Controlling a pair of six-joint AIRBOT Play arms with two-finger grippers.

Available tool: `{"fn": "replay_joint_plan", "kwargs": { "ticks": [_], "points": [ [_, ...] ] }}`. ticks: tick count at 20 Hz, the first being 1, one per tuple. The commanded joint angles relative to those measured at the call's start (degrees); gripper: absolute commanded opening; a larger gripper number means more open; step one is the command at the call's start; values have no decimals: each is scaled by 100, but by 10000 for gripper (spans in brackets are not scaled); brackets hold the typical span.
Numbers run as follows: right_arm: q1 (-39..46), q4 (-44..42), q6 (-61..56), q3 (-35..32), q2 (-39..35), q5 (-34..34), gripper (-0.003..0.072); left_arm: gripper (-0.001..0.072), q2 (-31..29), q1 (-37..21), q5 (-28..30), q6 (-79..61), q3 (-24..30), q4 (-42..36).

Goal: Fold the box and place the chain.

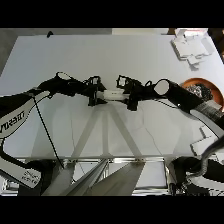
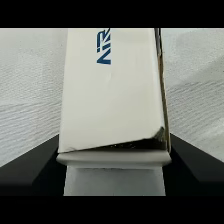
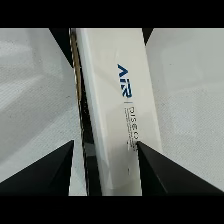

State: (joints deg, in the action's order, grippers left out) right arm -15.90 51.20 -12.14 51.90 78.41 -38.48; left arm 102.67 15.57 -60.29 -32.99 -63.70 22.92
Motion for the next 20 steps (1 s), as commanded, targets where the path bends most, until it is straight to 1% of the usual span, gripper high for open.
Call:
{"fn": "replay_joint_plan", "kwargs": {
  "ticks": [1, 2, 3, 4, 10, 16, 18, 19, 20],
  "points": [
    [-103, 7, 0, -4, 4, -35, 443, 377, -2, 0, 9, 0, -4, -2],
    [-146, 4, 0, -4, 4, -33, 484, 377, -2, 0, 9, 0, -4, -2],
    [-190, 7, 2, -4, 4, -24, 553, 377, -2, 0, 9, 0, -4, -2],
    [-201, 2, 2, -4, 4, -20, 558, 377, -2, 0, 9, 0, -4, -2],
    [-201, 28, 0, -4, -26, -109, 561, 377, -2, 0, 9, 0, -4, 0],
    [-190, 98, 0, -2, -293, 151, 559, 377, -2, 0, 9, 0, -4, 0],
    [-162, -149, 0, 0, -494, 232, 540, 377, -2, 0, 9, 0, -4, 0],
    [-142, -413, -2, 0, -595, 247, 520, 377, -2, 0, 9, 0, -4, 0],
    [-96, -807, -2, 0, -682, 256, 516, 377, -2, 0, 9, 0, -4, -2]
  ]
}}
